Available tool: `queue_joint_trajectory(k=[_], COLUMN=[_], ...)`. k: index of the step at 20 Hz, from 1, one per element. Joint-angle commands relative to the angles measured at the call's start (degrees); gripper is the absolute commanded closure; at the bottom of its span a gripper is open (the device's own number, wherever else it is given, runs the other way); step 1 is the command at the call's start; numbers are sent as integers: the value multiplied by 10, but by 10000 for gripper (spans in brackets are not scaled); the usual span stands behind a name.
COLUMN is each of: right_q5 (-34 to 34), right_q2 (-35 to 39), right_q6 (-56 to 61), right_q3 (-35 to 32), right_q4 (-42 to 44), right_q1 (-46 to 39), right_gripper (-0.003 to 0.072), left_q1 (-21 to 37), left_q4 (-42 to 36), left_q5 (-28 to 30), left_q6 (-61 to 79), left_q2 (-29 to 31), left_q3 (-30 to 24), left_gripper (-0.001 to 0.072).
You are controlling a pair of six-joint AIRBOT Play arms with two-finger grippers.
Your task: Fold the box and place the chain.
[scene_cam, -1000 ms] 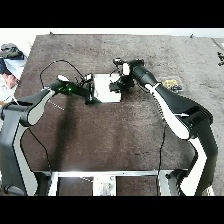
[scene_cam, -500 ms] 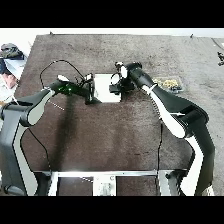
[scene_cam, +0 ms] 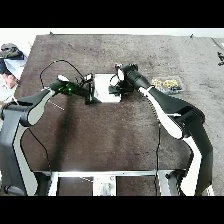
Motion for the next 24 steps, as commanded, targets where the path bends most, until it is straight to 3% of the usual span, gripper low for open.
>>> queue_joint_trajectory(k=[1, 2, 4, 6, 8, 10, 12, 24], right_q5=[1, 2, -1, -1, -4, -8, -9, -5], right_q2=[0, 0, 0, 0, 0, 0, 0, 8], right_q6=[17, 22, 30, 30, 33, 33, 33, 31], right_q3=[0, 0, 0, 0, 0, 0, 0, 0], right_q4=[-13, -14, -16, -16, -19, -19, -19, -33], right_q1=[6, 6, 6, 7, 7, 7, 7, 7], right_gripper=[477, 477, 581, 582, 652, 648, 392, 417], left_q1=[0, 0, 0, 0, 0, 0, 0, 0], left_q4=[0, 0, 0, 0, 0, 0, 0, 0], left_q5=[0, 0, 0, 0, 0, 0, 0, 0], left_q6=[0, 0, 0, 0, 0, 0, 0, 0], left_q2=[0, 0, 0, 0, 0, 0, 0, 0], left_q3=[0, 0, 0, 0, 0, 0, 0, 0], left_gripper=[181, 180, 180, 181, 181, 181, 181, 181])
